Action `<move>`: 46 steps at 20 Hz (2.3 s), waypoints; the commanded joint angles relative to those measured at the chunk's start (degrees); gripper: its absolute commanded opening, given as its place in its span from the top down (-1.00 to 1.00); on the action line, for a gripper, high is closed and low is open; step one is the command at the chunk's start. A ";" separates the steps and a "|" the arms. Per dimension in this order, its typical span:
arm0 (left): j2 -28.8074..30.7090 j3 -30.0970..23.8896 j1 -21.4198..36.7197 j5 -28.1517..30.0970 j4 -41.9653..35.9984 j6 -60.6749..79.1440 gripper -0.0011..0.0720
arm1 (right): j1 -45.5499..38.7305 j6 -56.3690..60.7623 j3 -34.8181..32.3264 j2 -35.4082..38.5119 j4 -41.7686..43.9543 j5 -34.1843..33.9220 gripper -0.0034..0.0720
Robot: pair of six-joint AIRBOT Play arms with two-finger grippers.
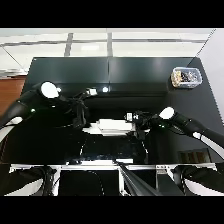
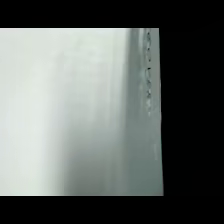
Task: Fold the box and place the chain.
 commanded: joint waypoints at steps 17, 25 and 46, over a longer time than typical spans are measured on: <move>-4.72 -9.44 -5.88 38.10 -37.92 0.61 0.90 | 0.02 -0.02 0.02 -0.04 -0.07 0.00 -0.04; -13.97 -7.54 -5.73 25.53 -29.94 -4.81 0.90 | 0.02 -0.02 0.02 -0.04 -0.07 -0.02 -0.04; 14.45 -22.03 -5.25 30.08 -5.84 28.13 -0.97 | 0.02 -0.02 0.02 -0.04 -0.11 0.02 -0.03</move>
